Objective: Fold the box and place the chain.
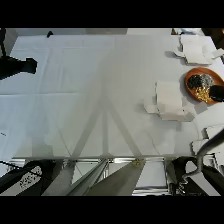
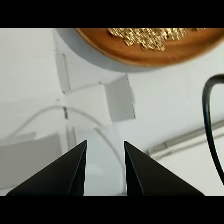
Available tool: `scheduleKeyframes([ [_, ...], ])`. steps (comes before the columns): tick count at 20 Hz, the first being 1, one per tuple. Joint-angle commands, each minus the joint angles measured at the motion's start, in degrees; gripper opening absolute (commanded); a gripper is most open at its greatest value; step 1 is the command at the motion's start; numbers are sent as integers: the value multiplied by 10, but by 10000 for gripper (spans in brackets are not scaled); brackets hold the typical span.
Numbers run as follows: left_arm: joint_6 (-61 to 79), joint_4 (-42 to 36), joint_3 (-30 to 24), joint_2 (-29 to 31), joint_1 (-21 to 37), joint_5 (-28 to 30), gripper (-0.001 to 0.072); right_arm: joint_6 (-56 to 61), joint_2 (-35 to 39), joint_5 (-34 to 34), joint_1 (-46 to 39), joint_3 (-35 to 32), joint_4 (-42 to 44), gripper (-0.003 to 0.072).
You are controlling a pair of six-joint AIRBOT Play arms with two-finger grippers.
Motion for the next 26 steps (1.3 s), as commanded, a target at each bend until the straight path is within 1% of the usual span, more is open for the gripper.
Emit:
scheduleKeyframes([
  [1, 0, 0, 0, 0, 0, 0, 695, -64, -67, 99, -75, 27, 13, 281],
  [4, 0, 0, 0, 0, 0, 0, 695, -95, -131, 92, -93, 52, 61, 292],
  [6, 0, 0, 0, 0, 0, 0, 695, -97, -185, 96, -93, 85, 68, 293],
  [10, 0, 0, 0, 0, 0, 0, 695, -116, -290, 113, -93, 151, 127, 300],
  [11, 0, 0, 0, 0, 0, 0, 695, -115, -310, 115, -93, 163, 128, 330],
  [13, 0, 0, 0, 0, 0, 0, 695, -115, -341, 115, -93, 181, 126, 338],
  [15, 0, 0, 0, 0, 0, 0, 695, -115, -360, 107, -93, 189, 117, 338],
  [18, 0, 0, 0, 0, 0, 0, 695, -116, -366, 103, -93, 189, 86, 338],
  [20, 0, 0, 0, 0, 0, 0, 695, -131, -365, 111, -93, 197, 84, 338],
  [26, 0, 0, 0, 0, 0, 0, 695, -140, -364, 154, -93, 267, 90, 338],
])
